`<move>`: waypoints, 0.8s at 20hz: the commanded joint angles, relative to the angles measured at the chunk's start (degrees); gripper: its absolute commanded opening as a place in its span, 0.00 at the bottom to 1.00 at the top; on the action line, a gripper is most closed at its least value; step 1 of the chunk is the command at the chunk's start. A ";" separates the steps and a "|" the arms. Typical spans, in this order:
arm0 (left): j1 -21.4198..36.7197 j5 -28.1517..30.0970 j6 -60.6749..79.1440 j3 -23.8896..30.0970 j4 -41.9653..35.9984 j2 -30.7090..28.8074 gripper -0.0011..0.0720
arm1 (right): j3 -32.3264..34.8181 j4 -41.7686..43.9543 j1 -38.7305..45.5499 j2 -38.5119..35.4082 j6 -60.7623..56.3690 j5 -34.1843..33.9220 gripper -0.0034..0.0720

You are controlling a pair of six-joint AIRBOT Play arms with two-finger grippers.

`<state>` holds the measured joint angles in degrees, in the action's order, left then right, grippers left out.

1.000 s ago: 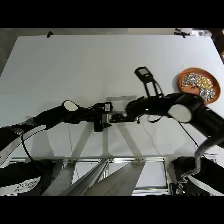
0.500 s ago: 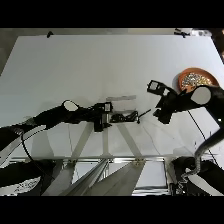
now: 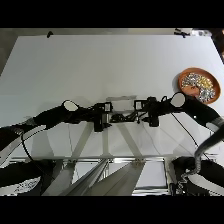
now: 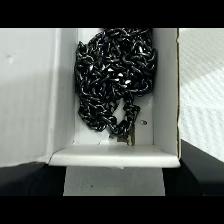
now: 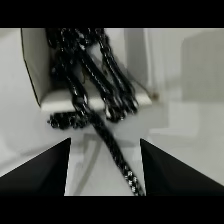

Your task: Fold the box and place the chain.

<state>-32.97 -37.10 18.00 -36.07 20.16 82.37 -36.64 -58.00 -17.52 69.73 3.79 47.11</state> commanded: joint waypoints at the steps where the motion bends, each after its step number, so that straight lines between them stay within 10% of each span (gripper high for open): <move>1: 0.02 0.00 0.00 0.00 0.00 -0.02 0.22 | 0.22 4.26 -0.74 2.12 6.80 -1.16 0.70; 10: 0.02 0.02 0.00 0.00 0.00 -0.02 0.22 | 0.22 6.97 -2.19 3.85 7.04 -0.46 0.55; 16: 0.02 0.00 0.00 0.00 0.00 -0.02 0.22 | 0.22 6.34 -2.16 3.76 6.56 -0.42 0.06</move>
<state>-32.97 -37.12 18.04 -36.07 20.23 82.37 -36.47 -51.55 -19.62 73.49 10.55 46.48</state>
